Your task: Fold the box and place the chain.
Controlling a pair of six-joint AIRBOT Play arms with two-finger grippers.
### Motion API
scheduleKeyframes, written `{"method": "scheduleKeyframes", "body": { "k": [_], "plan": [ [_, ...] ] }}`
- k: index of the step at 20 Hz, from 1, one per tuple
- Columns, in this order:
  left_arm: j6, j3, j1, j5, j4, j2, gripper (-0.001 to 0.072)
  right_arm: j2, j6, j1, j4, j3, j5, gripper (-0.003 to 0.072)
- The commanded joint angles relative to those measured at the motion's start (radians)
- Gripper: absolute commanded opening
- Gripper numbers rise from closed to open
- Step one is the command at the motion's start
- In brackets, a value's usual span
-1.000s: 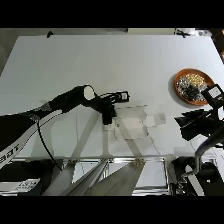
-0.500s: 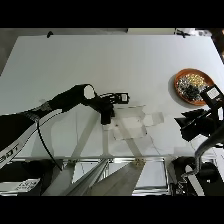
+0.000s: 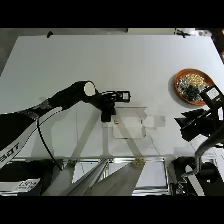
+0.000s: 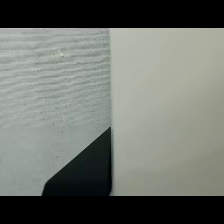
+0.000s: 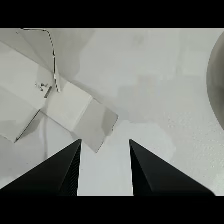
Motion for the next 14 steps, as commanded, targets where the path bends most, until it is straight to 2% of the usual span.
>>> {"method": "scheduleKeyframes", "body": {
  "k": [1,4,7,8,10,12,13,14],
  "plan": [
    [0.003,0.002,0.000,0.001,-0.029,-0.003,0.0026,0.000,0.000,0.000,0.000,0.000,0.000,0.0347],
    [0.003,0.002,0.000,0.005,-0.071,-0.003,0.0161,0.000,0.000,0.000,0.000,0.000,0.001,0.0347],
    [0.004,0.002,0.000,0.023,-0.111,-0.004,0.0171,0.000,0.000,0.000,0.000,0.000,0.001,0.0347],
    [0.004,0.002,0.000,0.029,-0.127,-0.004,0.0234,0.000,0.000,0.000,0.000,0.000,0.001,0.0347],
    [0.004,0.002,0.000,0.047,-0.150,-0.004,0.0271,0.000,0.000,0.000,0.000,0.000,0.001,0.0347],
    [0.004,0.002,0.000,0.061,-0.153,-0.004,0.0267,0.000,0.000,0.000,0.000,0.000,0.001,0.0347],
    [0.004,0.002,0.000,0.065,-0.153,-0.004,0.0243,0.000,0.000,0.000,0.000,0.000,0.001,0.0347],
    [0.004,0.002,0.000,0.066,-0.153,-0.004,0.0100,0.000,0.000,0.000,0.000,0.000,0.001,0.0347]
  ]
}}
